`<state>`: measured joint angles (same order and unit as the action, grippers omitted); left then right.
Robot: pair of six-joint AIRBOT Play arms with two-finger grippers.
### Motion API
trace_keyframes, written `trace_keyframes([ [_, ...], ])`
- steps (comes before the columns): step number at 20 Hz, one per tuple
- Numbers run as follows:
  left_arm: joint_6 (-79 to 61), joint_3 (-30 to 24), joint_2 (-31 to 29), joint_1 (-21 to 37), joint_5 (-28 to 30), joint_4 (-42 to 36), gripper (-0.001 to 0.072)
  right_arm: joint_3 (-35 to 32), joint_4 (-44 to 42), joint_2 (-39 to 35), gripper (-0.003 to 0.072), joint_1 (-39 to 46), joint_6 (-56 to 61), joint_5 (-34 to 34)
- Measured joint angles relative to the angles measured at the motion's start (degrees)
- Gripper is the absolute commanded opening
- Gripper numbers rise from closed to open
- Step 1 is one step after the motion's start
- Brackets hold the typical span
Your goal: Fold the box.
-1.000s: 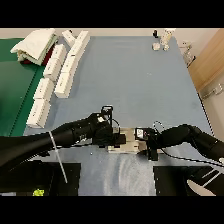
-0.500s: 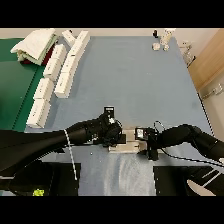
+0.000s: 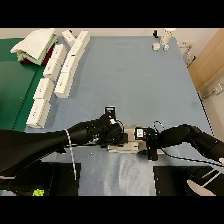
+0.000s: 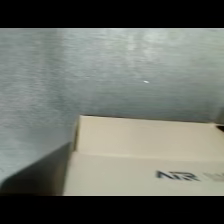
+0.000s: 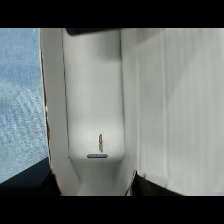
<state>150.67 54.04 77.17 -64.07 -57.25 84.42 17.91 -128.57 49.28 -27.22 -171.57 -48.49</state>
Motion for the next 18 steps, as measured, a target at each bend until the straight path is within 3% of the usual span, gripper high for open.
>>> trace_keyframes([
  [10, -0.3, 0.7, -1.4, 0.0, -2.5, 0.4, 0.0523, 0.0, 0.2, 0.0, 0.0525, 0.0, -0.2, 0.0],
  [18, -2.4, 3.2, -10.3, 0.2, -13.9, 2.5, 0.0521, 0.0, 0.2, 0.0, 0.0524, 0.0, -0.2, 0.0],
])
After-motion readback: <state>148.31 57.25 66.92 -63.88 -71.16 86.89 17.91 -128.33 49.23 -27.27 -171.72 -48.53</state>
